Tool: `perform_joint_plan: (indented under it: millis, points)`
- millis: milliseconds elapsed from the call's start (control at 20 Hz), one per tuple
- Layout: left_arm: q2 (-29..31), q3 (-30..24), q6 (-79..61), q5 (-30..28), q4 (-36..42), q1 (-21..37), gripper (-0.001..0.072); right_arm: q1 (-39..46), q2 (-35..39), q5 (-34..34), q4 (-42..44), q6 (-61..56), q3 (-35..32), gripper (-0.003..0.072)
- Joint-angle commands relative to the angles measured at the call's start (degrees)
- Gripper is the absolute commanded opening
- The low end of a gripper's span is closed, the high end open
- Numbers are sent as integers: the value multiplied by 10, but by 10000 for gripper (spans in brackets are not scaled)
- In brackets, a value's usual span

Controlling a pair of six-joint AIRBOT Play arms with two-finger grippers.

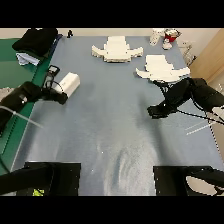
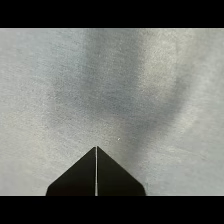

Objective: Fold the box.

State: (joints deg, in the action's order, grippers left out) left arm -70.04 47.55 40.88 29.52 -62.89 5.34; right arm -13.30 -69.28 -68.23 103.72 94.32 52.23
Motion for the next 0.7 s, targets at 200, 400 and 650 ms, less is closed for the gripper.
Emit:
perform_joint_plan:
  millis: [200, 400, 650]
  points:
    - [-279, 315, 72, -5, -17, 77, 424, 0, 0, 0, 0, 0, 1, 9]
    - [-365, 414, 82, 15, -16, 93, 423, 0, 0, 0, 0, 0, 1, 9]
    - [-397, 423, 80, -9, -16, 93, 423, 0, 0, 0, 0, 0, 1, 9]
